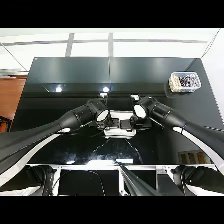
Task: Fold the box and place the chain.
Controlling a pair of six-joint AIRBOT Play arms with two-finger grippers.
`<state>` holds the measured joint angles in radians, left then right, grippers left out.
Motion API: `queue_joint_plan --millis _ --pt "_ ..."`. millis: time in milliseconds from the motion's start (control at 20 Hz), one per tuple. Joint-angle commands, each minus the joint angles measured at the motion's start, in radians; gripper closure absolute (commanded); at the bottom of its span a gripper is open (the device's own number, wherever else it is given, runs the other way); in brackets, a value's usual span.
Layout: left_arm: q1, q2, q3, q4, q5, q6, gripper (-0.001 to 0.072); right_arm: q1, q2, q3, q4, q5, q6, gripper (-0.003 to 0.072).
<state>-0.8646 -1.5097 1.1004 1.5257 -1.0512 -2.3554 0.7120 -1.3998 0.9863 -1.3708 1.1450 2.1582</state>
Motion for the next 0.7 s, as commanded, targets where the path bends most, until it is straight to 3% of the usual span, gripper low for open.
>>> queue_joint_plan --millis 0,150,250,450,500,600,650 --pt "0.000 0.000 0.000 0.003 -0.006 -0.002 0.0681 0.000 0.052 0.001 -0.003 0.025 -0.048 0.0359" --pt "0.000 0.000 0.000 0.003 -0.005 -0.002 0.0681 -0.001 0.200 0.001 -0.047 0.069 -0.096 0.0359" --pt "0.000 0.000 0.000 0.003 -0.005 -0.002 0.0681 -0.010 0.322 0.001 -0.153 0.122 -0.098 0.0360" --pt "0.000 0.000 0.000 0.003 -0.005 -0.002 0.0681 -0.090 0.467 -0.001 -0.680 0.225 -0.097 0.0361" --pt "0.000 0.000 0.000 0.003 -0.005 -0.002 0.0681 -0.139 0.467 -0.005 -0.774 0.194 -0.094 0.0361" --pt "0.001 0.000 0.000 0.007 -0.005 -0.002 0.0681 -0.301 0.465 -0.023 -0.786 -0.003 -0.084 0.0358" --pt "0.001 0.000 0.000 0.010 -0.005 -0.002 0.0681 -0.400 0.455 -0.031 -0.752 -0.114 -0.063 0.0285"
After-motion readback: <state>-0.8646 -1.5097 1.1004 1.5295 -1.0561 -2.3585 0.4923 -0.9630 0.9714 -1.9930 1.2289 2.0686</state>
